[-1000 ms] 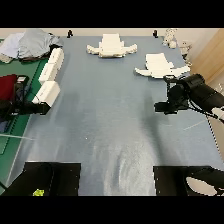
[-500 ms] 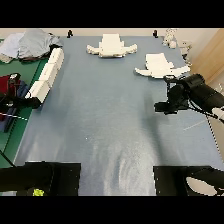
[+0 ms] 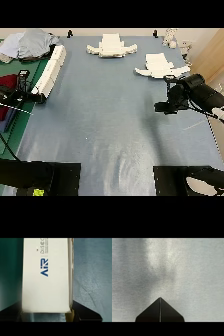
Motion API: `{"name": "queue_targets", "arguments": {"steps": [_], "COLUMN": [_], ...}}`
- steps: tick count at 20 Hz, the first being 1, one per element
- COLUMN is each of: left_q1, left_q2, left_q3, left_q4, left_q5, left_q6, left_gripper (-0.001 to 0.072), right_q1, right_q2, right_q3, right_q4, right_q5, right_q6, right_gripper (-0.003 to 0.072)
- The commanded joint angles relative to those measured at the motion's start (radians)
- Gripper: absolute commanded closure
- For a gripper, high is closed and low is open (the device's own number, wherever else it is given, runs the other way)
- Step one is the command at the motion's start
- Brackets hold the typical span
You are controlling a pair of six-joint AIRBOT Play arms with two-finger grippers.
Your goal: Fold the box.
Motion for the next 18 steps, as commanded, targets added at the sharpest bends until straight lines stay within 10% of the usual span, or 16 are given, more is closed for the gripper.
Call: {"name": "queue_targets", "arguments": {"steps": [1, 18], "left_q1": [-0.009, -0.009], "left_q2": [-0.011, -0.011], "left_q3": [0.004, 0.004], "left_q4": [-0.021, -0.050], "left_q5": [0.064, 0.018], "left_q6": [0.000, 0.000], "left_gripper": [0.0249, 0.0249], "right_q1": [-0.001, -0.001], "right_q2": [-0.001, -0.001], "right_q3": [0.001, 0.001], "right_q4": [0.000, 0.000], "right_q5": [0.000, 0.000], "right_q6": [0.000, 0.000], "right_gripper": [0.0681, 0.0681]}}
